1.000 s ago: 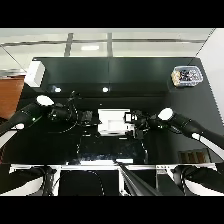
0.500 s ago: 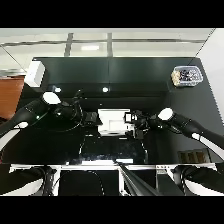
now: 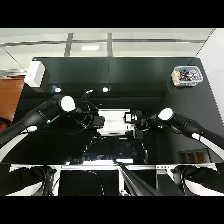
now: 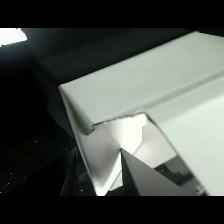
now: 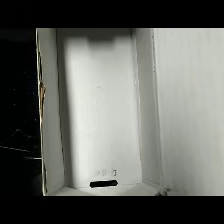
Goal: Fold the box and place the chain.
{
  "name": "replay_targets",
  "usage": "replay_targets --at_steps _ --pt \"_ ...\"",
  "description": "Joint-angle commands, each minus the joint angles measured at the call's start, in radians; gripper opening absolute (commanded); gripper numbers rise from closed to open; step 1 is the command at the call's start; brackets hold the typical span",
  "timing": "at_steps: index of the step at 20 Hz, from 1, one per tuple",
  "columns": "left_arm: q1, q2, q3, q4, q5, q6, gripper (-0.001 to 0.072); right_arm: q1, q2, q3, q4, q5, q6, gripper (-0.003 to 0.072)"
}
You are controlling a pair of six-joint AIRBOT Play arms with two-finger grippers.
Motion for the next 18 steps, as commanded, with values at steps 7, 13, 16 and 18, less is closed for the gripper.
replay_targets --at_steps 7,13,16,18 --pt "-0.148 -0.082 0.113 0.335 -0.058 -0.385 0.0328 0.000 0.000 0.000 0.000 -0.001 0.000 0.0306" --pt "-0.230 -0.170 0.171 0.390 -0.085 -0.556 0.0328 0.000 0.000 0.000 0.000 0.000 0.000 0.0306" --pt "-0.232 -0.180 0.172 0.391 -0.081 -0.575 0.0316 0.000 0.000 0.000 0.000 0.000 0.000 0.0305" --pt "-0.232 -0.180 0.179 0.390 -0.068 -0.575 0.0274 0.000 0.000 0.000 0.000 0.000 0.000 0.0306"
